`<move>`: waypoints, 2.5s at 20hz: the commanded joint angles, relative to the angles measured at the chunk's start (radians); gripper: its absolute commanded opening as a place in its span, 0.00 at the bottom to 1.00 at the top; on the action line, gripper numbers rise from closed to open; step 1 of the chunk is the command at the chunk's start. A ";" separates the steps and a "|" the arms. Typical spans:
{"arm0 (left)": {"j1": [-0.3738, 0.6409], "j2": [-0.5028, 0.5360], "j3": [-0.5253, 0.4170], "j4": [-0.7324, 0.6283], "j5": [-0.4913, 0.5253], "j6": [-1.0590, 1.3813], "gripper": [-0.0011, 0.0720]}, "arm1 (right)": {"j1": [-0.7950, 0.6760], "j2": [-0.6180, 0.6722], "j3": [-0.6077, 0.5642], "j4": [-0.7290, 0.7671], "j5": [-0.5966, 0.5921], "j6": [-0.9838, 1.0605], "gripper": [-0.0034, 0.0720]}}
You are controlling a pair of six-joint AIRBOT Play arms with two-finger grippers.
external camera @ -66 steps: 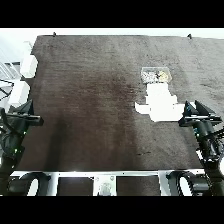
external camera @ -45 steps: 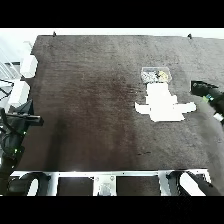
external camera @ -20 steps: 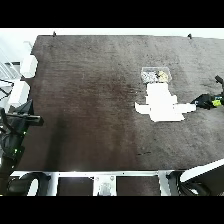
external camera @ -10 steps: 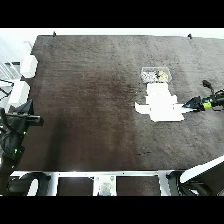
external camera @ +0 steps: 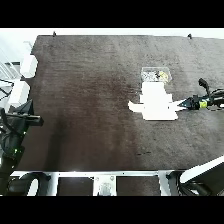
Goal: Fold the box and place the chain.
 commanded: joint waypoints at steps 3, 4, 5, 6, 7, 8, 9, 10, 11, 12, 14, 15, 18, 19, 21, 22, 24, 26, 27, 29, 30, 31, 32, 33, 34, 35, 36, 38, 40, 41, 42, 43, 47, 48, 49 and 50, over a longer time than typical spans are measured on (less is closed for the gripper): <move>0.000 0.001 0.001 0.000 0.000 0.000 0.04 | 0.078 0.181 -0.320 0.166 -0.114 -0.024 0.05; 0.000 0.001 0.000 0.000 0.000 0.000 0.04 | 0.109 0.225 -0.397 0.198 -0.150 -0.027 0.05; 0.000 0.001 0.000 0.000 0.000 0.000 0.04 | 0.152 0.270 -0.472 0.229 -0.183 -0.034 0.05; 0.000 0.001 0.001 0.000 0.000 0.000 0.04 | 0.204 0.311 -0.537 0.272 -0.230 -0.031 0.05; 0.000 0.001 0.000 0.000 0.000 0.000 0.04 | 0.257 0.345 -0.587 0.319 -0.274 -0.031 0.05; 0.000 0.001 0.001 0.000 0.000 0.000 0.04 | 0.322 0.373 -0.626 0.367 -0.327 -0.031 0.05; 0.000 0.001 0.001 0.000 0.000 0.000 0.04 | 0.383 0.387 -0.638 0.382 -0.376 -0.026 0.05; 0.000 0.001 0.000 0.000 0.000 0.000 0.04 | 0.450 0.393 -0.640 0.396 -0.439 0.002 0.05; 0.000 0.001 0.000 0.000 0.000 0.000 0.04 | 0.509 0.393 -0.640 0.424 -0.492 0.003 0.05; 0.000 0.001 0.000 0.000 0.000 0.000 0.04 | 0.564 0.393 -0.640 0.473 -0.554 0.003 0.05; 0.000 0.001 0.000 0.000 0.000 0.000 0.04 | 0.671 0.392 -0.631 0.552 -0.690 0.002 0.05; 0.000 0.001 0.000 0.000 0.000 0.000 0.04 | 0.714 0.392 -0.618 0.554 -0.736 0.003 0.05; 0.000 0.001 0.001 0.000 0.000 0.000 0.04 | 0.791 0.368 -0.555 0.547 -0.813 0.004 0.05; 0.000 0.001 0.001 0.000 0.000 0.000 0.04 | 0.794 0.348 -0.521 0.533 -0.803 0.005 0.05; 0.000 0.001 0.001 0.000 0.026 0.000 0.04 | 0.793 0.307 -0.457 0.506 -0.785 0.008 0.05; 0.000 0.001 0.002 0.000 0.026 0.000 0.04 | 0.793 0.295 -0.435 0.479 -0.785 0.011 0.05; 0.000 0.001 0.002 0.000 0.024 0.000 0.04 | 0.793 0.291 -0.422 0.418 -0.815 0.011 0.05; 0.000 0.001 0.002 0.000 0.023 0.000 0.04 | 0.793 0.291 -0.422 0.362 -0.819 0.003 0.05; 0.000 0.001 0.002 0.000 0.018 0.000 0.04 | 0.793 0.291 -0.423 0.318 -0.831 0.003 0.05; 0.000 0.001 0.002 0.000 0.003 0.000 0.04 | 0.793 0.292 -0.423 0.298 -0.849 0.003 0.05; 0.000 0.001 0.002 -0.001 -0.010 -0.002 0.04 | 0.794 0.292 -0.423 0.298 -0.852 0.003 0.05; 0.000 0.001 0.002 0.000 -0.031 -0.001 0.04 | 0.795 0.293 -0.426 0.298 -0.854 -0.001 0.05; 0.000 0.001 0.002 0.000 -0.050 0.000 0.04 | 0.800 0.306 -0.438 0.301 -0.882 -0.003 0.05; 0.000 0.001 0.002 0.000 -0.069 0.000 0.05 | 0.808 0.328 -0.464 0.307 -0.931 -0.005 0.05; 0.000 0.001 0.001 0.000 -0.090 0.009 0.42 | 0.818 0.351 -0.492 0.315 -0.967 -0.005 0.05; 0.000 0.001 0.002 0.000 -0.113 0.011 0.92 | 0.826 0.363 -0.509 0.326 -0.976 -0.005 0.05; 0.000 0.001 0.003 -0.009 -0.133 0.010 0.91 | 0.833 0.365 -0.518 0.336 -0.976 -0.007 0.05; 0.000 0.001 0.006 -0.008 -0.185 0.011 0.82 | 0.846 0.366 -0.521 0.348 -0.993 -0.008 0.05; 0.000 -0.017 0.029 -0.008 -0.195 0.008 0.82 | 0.853 0.366 -0.520 0.352 -1.014 -0.024 0.05; 0.000 -0.048 0.054 -0.008 -0.193 0.008 0.82 | 0.853 0.366 -0.520 0.353 -1.014 -0.034 0.05; 0.000 -0.093 0.084 -0.008 -0.195 0.008 0.82 | 0.853 0.366 -0.520 0.352 -1.014 -0.035 0.05; 0.000 -0.163 0.124 -0.008 -0.202 0.008 0.82 | 0.853 0.366 -0.520 0.354 -1.014 -0.049 0.05; 0.000 -0.539 0.333 -0.008 -0.383 0.007 0.82 | 0.853 0.367 -0.521 0.370 -1.014 -0.070 0.05; 0.000 -0.636 0.394 -0.006 -0.439 -0.001 0.82 | 0.853 0.367 -0.521 0.370 -1.014 -0.078 0.05; 0.000 -0.739 0.465 0.005 -0.499 -0.018 0.82 | 0.853 0.367 -0.521 0.371 -1.014 -0.080 0.05; 0.000 -0.831 0.536 0.023 -0.558 -0.043 0.82 | 0.853 0.367 -0.521 0.370 -1.014 -0.081 0.05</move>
